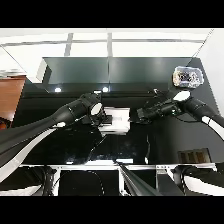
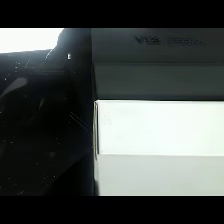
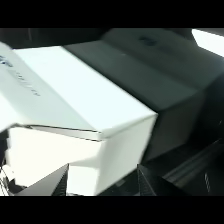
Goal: Fold the box and place the chain.
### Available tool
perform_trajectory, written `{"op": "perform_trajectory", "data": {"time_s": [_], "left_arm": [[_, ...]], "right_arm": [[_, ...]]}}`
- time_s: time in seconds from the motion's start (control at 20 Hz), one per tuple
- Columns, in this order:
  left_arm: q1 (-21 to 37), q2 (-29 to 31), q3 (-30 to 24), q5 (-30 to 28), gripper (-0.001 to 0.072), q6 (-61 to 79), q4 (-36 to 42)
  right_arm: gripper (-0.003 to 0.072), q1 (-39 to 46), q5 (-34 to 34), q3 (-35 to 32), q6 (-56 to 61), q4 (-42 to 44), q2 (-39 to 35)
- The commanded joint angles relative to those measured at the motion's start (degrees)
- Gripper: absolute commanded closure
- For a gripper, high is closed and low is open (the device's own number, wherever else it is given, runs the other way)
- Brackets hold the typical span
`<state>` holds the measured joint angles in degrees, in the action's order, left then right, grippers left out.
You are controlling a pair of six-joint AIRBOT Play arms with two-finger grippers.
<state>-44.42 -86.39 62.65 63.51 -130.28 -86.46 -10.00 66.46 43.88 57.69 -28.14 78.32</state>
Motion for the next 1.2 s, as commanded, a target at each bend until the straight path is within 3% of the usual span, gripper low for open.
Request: {"op": "perform_trajectory", "data": {"time_s": [0.0, 0.1, 0.2, 0.6, 0.95, 1.15], "left_arm": [[0.02, 0.02, 0.04, -0.04, 0.0687, 0.00, 0.00], [0.02, 0.02, 0.04, -0.02, 0.0687, 0.00, 0.00], [0.02, 0.02, 0.04, -0.02, 0.0687, 0.00, 0.00], [0.02, 0.02, 0.04, -0.02, 0.0687, 0.00, 0.00], [0.02, 0.02, 0.04, -0.02, 0.0687, 0.00, -0.02], [0.02, 0.02, 0.04, -0.02, 0.0687, 0.00, 0.00]], "right_arm": [[0.0219, -4.09, -1.49, 1.70, 4.52, -1.79, 0.02], [0.0246, -7.06, -3.69, 3.74, 10.29, -7.87, 0.02], [0.0330, -10.56, -5.25, 6.01, 17.42, -14.08, 0.02], [0.0329, -24.04, -8.00, 12.70, 52.48, -43.17, 0.24], [0.0329, -31.67, -1.86, 19.02, 70.25, -57.13, 4.35], [0.0330, -32.81, -0.79, 19.67, 74.73, -57.40, 6.36]]}}
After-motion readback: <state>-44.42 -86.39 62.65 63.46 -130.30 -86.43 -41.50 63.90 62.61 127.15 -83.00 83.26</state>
